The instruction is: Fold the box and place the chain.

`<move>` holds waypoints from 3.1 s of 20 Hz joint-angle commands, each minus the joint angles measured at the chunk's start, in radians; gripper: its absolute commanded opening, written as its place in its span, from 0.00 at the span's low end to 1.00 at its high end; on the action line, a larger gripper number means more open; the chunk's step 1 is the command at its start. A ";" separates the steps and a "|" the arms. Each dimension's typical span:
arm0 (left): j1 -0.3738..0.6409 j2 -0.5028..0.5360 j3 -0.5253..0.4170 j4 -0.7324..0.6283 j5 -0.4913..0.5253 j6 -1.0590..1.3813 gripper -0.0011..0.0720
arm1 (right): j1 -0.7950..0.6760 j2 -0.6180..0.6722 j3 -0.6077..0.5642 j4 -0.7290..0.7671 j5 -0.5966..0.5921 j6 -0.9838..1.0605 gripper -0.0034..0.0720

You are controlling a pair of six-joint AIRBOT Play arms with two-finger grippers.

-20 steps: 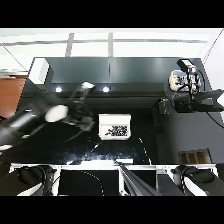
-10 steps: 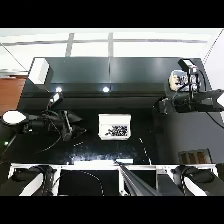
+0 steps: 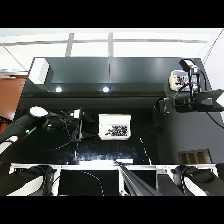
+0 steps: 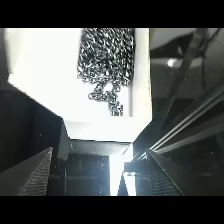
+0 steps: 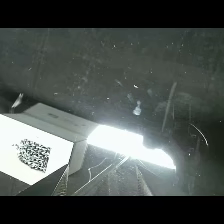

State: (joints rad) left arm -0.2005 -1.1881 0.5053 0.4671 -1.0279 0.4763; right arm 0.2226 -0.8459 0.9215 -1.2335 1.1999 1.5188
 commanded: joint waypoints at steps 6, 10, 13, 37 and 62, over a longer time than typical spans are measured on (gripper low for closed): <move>-0.049 -0.064 0.035 -0.001 0.017 0.033 0.99 | 0.000 0.000 0.000 -0.002 -0.011 0.007 0.70; -0.094 -0.065 0.038 -0.001 0.074 -0.023 0.99 | 0.000 0.000 0.000 -0.002 -0.016 0.007 0.70; -0.098 -0.065 0.038 0.000 0.074 -0.024 0.98 | 0.000 0.000 0.000 -0.002 -0.015 0.007 0.70; -0.142 -0.067 0.040 0.012 0.111 -0.084 0.98 | 0.000 0.000 -0.001 -0.002 -0.016 0.007 0.70; -0.185 -0.067 0.040 0.048 0.173 -0.129 0.55 | 0.163 -0.219 -0.013 0.243 -0.288 -0.223 0.97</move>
State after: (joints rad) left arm -0.3851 -1.2541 0.5449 0.5152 -0.8562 0.3473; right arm 0.3496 -0.9821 0.9073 -1.1263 0.9833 1.4349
